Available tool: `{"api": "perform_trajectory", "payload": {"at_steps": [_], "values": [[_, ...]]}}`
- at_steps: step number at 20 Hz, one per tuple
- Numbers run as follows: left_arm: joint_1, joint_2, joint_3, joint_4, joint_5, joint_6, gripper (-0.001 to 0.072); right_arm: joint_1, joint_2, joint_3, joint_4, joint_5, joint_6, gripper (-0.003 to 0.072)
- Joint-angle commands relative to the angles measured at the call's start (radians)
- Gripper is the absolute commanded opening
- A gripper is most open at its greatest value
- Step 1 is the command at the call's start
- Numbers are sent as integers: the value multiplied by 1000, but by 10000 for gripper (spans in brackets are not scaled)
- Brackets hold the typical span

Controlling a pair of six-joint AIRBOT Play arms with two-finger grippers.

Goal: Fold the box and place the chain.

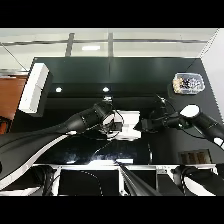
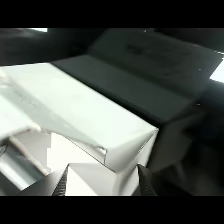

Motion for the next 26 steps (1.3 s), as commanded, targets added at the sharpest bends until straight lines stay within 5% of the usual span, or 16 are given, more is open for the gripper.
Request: {"api": "perform_trajectory", "payload": {"at_steps": [1, 9, 19, 26], "values": [[1, 0, 0, 1, 0, 0, 29, 143, 0, 114, -307, -48, 339, 488], [1, 0, 0, 1, 0, 0, 30, 326, -29, 222, -583, -35, 663, 488], [1, 0, 0, 0, 0, 0, 30, 337, -36, 223, -589, 76, 666, 489], [1, 0, 0, 0, 0, 0, 29, 389, -122, 223, -597, 52, 706, 488]]}}
